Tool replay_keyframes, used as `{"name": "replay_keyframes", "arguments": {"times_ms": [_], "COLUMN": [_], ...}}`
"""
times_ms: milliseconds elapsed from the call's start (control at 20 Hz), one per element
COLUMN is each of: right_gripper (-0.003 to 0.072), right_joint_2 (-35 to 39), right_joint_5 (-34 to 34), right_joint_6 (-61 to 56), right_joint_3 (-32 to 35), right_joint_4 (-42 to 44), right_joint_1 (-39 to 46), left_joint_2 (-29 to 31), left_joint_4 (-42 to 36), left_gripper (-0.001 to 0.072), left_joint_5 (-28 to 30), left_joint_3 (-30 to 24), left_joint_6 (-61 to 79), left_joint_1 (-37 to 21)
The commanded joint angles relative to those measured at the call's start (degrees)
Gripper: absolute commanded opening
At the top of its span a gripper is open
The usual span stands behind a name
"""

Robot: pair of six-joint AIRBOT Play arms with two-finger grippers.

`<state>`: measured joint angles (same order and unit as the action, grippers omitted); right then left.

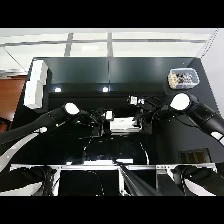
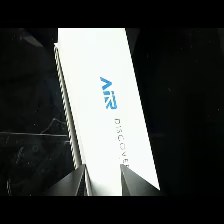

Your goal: Fold the box and place the chain.

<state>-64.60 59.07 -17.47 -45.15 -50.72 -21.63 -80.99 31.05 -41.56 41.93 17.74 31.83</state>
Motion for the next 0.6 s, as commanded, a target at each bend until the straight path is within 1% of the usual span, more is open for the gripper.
{"name": "replay_keyframes", "arguments": {"times_ms": [0, 300, 550], "right_gripper": [0.0239, 0.024, 0.024], "right_joint_2": [0.02, 0.0, -0.15], "right_joint_5": [0.11, 0.92, 0.87], "right_joint_6": [-0.11, -0.11, -0.11], "right_joint_3": [0.0, 0.11, 1.88], "right_joint_4": [-0.37, -0.35, -0.31], "right_joint_1": [-0.04, -0.04, -0.04], "left_joint_2": [-0.02, -0.02, -0.02], "left_joint_4": [0.02, 0.02, 0.02], "left_gripper": [0.0388, 0.0388, 0.0388], "left_joint_5": [0.0, 0.0, 0.0], "left_joint_3": [0.04, 0.04, 0.04], "left_joint_6": [0.02, 0.02, 0.02], "left_joint_1": [0.02, 0.02, 0.02]}}
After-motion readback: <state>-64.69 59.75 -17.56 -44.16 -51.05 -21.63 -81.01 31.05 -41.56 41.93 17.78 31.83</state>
